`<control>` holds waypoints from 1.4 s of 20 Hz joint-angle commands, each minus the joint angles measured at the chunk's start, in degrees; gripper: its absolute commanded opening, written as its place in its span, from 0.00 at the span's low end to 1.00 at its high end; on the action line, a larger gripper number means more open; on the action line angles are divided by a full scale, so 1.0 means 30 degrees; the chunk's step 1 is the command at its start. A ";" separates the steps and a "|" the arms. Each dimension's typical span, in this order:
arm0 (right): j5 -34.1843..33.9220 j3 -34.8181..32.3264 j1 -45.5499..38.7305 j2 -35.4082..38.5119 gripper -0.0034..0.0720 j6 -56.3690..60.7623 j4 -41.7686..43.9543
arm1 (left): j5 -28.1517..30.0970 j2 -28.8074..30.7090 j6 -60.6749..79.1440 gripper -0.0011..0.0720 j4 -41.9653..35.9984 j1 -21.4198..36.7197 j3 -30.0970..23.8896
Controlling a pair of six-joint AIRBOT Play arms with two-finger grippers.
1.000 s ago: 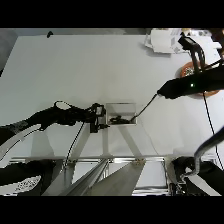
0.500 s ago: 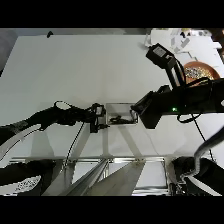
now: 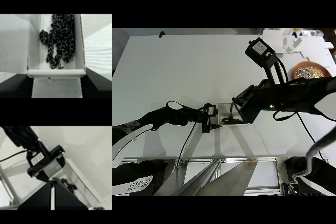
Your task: Fold the box and place the chain.
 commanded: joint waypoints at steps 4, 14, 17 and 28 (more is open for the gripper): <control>-0.0131 -0.0787 0.0058 -0.2535 0.07 0.0168 -0.0284 | 0.0007 -0.0007 0.0000 0.09 0.0007 0.0000 0.0015; -0.1086 -0.3140 0.0058 -0.5428 0.24 0.0474 0.1479 | 0.0015 -0.0007 0.0000 0.09 0.0000 0.0000 0.0015; -0.1362 -0.3133 -0.0080 -0.5362 0.42 -0.1967 0.3424 | 0.0007 -0.0007 0.0000 0.09 0.0000 0.0000 0.0015; 0.2120 -0.3257 -0.9901 -0.2339 0.27 -0.9275 0.3745 | 0.0015 -0.0007 0.0000 0.09 0.0000 0.0000 0.0015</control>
